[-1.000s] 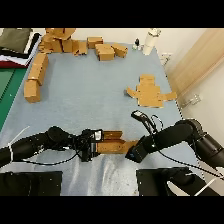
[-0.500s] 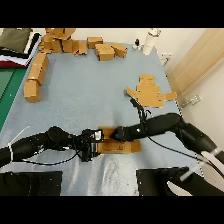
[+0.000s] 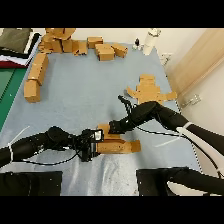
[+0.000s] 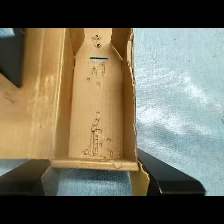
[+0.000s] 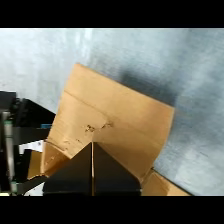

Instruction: Fold the box.

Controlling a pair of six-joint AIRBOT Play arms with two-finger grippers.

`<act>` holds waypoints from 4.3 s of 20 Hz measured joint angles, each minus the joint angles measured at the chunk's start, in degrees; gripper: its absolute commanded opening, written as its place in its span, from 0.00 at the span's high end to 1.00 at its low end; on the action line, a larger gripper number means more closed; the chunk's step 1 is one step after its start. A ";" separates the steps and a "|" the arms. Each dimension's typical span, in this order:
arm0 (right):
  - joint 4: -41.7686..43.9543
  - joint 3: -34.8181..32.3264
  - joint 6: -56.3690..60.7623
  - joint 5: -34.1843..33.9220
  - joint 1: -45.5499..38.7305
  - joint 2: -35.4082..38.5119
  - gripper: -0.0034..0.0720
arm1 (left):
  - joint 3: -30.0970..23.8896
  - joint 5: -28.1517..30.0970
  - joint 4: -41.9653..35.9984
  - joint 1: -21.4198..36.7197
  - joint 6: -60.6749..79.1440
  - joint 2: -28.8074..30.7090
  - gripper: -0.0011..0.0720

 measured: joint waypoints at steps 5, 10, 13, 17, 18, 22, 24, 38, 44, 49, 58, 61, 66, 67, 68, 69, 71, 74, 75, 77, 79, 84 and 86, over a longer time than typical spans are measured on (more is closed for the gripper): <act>-2.10 0.35 -0.37 -0.09 -0.02 -4.00 0.95 | 0.02 0.00 0.00 0.00 0.02 0.00 0.48; -4.17 0.42 -1.75 -0.48 -0.02 -2.78 0.95 | 0.02 0.00 0.00 0.00 0.07 0.00 0.48; -6.93 0.44 -3.67 -1.77 0.02 2.99 0.85 | 0.00 0.00 -0.02 0.00 0.02 0.00 0.48; -13.31 0.33 -6.34 -6.27 0.02 11.89 0.65 | 0.02 0.00 -0.02 0.00 0.02 0.00 0.48; -14.25 0.07 -7.19 -6.99 0.04 13.53 0.66 | 0.00 0.00 -0.02 0.00 0.02 0.00 0.48; -18.25 -2.45 -16.41 -11.85 1.44 17.29 0.64 | 0.02 0.02 -0.02 0.00 0.00 0.00 0.48; -21.46 -3.98 -21.73 -12.92 1.81 17.94 0.52 | 0.02 0.02 -0.02 0.00 0.00 0.00 0.48; -27.78 -12.11 -40.06 -0.85 7.72 18.60 0.17 | 0.00 0.13 -0.02 0.00 0.00 0.00 0.48; -24.17 -12.39 -42.95 0.24 9.22 18.69 0.77 | 0.02 0.13 -0.02 0.00 0.00 0.00 0.48; -22.49 -12.41 -43.41 0.17 11.15 18.67 0.84 | 0.00 0.11 0.00 0.00 0.00 0.00 0.48; -20.59 -12.41 -43.50 4.68 12.90 17.33 0.37 | 0.02 0.09 0.02 0.00 0.04 0.00 0.48; -19.85 -12.41 -43.54 5.40 12.96 17.22 0.16 | 0.02 0.04 0.04 0.00 0.09 0.00 0.48; -20.06 -12.37 -39.43 4.48 12.61 17.38 0.76 | 0.02 0.04 0.00 0.00 0.02 0.00 0.48; -21.88 -12.24 -35.28 2.89 12.44 17.59 0.95 | 0.00 0.09 -0.04 0.00 -0.07 0.00 0.48; -24.72 -12.00 -30.42 0.22 12.20 17.86 0.95 | 0.00 0.09 -0.07 0.00 -0.09 0.00 0.48; -28.26 -11.52 -24.68 -3.08 12.09 18.38 0.95 | 0.02 0.11 -0.07 0.00 -0.09 0.00 0.48; -33.62 -10.38 -14.12 -8.72 11.91 20.37 0.95 | 0.00 0.11 -0.07 0.00 -0.09 0.00 0.48; -41.90 -9.53 3.41 -14.27 11.76 25.00 0.95 | 0.02 0.11 -0.04 0.00 -0.07 0.00 0.48; -45.86 -9.53 10.14 -16.79 11.21 26.49 0.95 | 0.00 0.11 -0.04 0.00 -0.07 0.00 0.48; -51.49 -10.27 19.85 -19.17 8.57 28.48 0.95 | 0.00 0.11 -0.02 0.00 -0.04 0.00 0.48; -52.02 -12.02 24.46 -19.39 4.76 29.00 0.95 | 0.00 0.13 0.00 0.00 0.02 0.00 0.48; -40.11 -16.52 20.94 -11.08 -1.18 24.83 0.95 | 0.00 0.11 0.00 0.00 0.02 0.00 0.48; -32.76 -17.29 16.81 -7.30 -1.86 22.53 0.95 | 0.00 0.11 0.00 0.00 0.02 -0.02 0.48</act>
